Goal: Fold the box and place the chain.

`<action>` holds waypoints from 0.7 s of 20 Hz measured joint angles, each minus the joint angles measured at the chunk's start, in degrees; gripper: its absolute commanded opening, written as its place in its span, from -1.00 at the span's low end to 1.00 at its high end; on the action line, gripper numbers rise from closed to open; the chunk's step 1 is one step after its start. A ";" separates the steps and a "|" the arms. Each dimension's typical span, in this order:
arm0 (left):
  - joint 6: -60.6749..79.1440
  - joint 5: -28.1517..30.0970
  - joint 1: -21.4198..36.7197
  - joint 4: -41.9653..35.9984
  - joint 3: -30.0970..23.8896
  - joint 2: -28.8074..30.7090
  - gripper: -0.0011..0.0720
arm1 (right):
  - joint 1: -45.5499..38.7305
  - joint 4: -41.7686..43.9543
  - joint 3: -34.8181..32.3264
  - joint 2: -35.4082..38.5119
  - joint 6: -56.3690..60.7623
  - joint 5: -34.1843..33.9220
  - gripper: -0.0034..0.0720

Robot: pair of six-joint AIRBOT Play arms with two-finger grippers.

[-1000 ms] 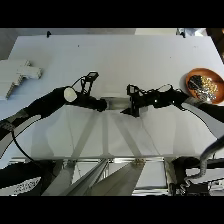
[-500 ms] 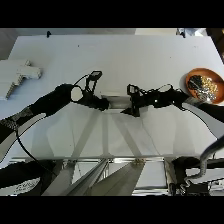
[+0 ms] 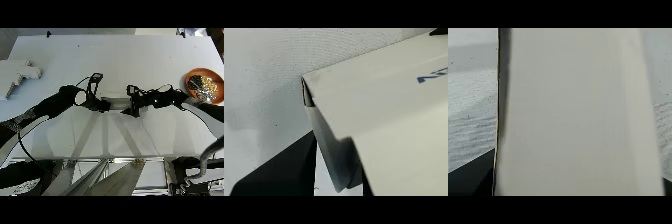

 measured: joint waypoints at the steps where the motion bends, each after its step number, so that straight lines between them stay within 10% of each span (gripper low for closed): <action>1: -0.74 0.00 -0.15 0.33 0.00 -0.04 -0.22 | 0.00 0.00 0.00 0.00 0.02 0.00 0.46; 11: -4.72 -6.19 -1.16 3.28 7.34 -5.88 0.11 | 0.00 0.04 0.00 0.00 0.13 -0.07 0.46; 14: -4.92 -8.72 -1.53 4.24 9.99 -8.09 -0.10 | 0.00 0.07 -0.02 0.02 0.13 -0.07 0.46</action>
